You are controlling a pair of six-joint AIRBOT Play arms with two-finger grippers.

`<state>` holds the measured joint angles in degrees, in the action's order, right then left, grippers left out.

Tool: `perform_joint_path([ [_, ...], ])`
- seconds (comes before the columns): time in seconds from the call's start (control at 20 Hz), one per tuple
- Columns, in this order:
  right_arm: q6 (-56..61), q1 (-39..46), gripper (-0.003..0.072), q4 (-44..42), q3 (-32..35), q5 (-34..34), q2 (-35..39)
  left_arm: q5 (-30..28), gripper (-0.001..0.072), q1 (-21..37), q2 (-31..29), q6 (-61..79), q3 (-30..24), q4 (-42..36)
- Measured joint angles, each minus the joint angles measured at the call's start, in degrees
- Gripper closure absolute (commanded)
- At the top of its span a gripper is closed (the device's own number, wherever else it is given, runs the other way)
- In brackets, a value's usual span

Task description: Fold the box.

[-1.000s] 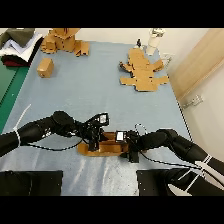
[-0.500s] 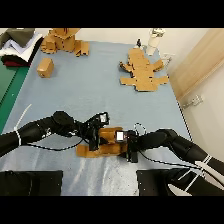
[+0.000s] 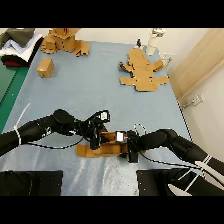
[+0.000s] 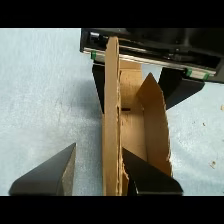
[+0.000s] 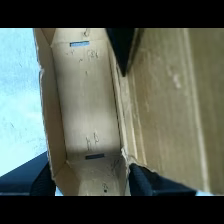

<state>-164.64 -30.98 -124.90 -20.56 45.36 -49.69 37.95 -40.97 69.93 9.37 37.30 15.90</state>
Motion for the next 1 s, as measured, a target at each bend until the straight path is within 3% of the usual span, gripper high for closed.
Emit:
perform_joint_path([
  [0.35,0.0,-0.1,0.0113,0.6,0.1,-0.8,-1.9,0.0,0.0340,0.0,0.0,-0.3,0.6,0.0],
  [0.45,0.0,-0.1,0.0238,0.6,0.1,-1.2,-2.3,0.0,0.0340,0.2,0.0,-0.4,0.7,0.0],
  [0.85,0.0,-0.1,0.0238,0.6,0.1,-1.4,-2.6,2.4,0.0339,4.0,-0.5,-5.4,0.7,1.9],
  [1.0,0.0,-0.1,0.0238,0.6,0.1,-1.5,-2.6,2.5,0.0339,4.4,-3.0,-8.5,0.7,6.4],
])
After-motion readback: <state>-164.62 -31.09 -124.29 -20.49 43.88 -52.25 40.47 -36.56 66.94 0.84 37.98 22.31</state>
